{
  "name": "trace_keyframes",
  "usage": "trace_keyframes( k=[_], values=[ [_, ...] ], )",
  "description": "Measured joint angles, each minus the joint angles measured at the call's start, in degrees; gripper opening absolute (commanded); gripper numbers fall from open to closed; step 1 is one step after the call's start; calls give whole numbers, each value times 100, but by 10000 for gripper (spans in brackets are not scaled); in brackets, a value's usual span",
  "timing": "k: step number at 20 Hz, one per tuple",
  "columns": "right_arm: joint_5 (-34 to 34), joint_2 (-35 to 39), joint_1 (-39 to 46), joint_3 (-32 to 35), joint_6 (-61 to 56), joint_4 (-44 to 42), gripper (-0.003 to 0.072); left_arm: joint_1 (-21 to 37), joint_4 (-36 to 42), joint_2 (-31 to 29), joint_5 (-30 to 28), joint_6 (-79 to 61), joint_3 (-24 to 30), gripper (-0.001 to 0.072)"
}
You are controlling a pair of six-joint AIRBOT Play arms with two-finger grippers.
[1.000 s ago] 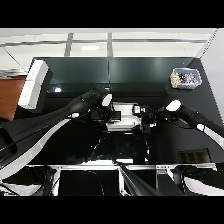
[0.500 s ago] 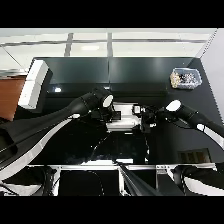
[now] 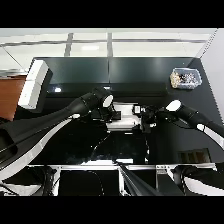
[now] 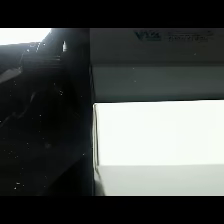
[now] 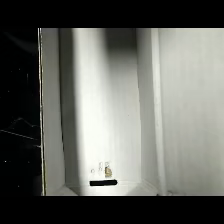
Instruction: Fold the box and place the chain.
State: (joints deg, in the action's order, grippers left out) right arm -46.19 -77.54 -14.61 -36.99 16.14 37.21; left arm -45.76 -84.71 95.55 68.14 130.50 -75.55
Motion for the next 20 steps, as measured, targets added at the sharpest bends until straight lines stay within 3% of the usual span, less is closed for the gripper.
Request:
trace_keyframes(
  k=[1,11,12,13,14,15,16,18,20],
  values=[
    [-17,0,0,0,-55,4,716,2,-2,0,0,-2,0,26],
    [-723,863,114,7,-1366,1196,707,0,13,0,138,-22,0,26],
    [-706,887,116,7,-1386,1172,621,0,13,0,142,-24,0,26],
    [-658,903,120,7,-1379,1093,484,0,13,0,149,-24,0,26],
    [-577,909,122,7,-1333,964,464,0,13,0,149,-24,0,26],
    [-498,911,125,7,-1246,826,362,0,13,0,151,-24,0,26],
    [-431,911,125,7,-1158,682,123,0,13,0,151,-24,0,26],
    [-413,909,125,7,-1045,400,77,0,13,0,155,-24,0,26],
    [-424,896,125,7,-977,203,77,2,11,0,162,-22,0,26]
  ],
)
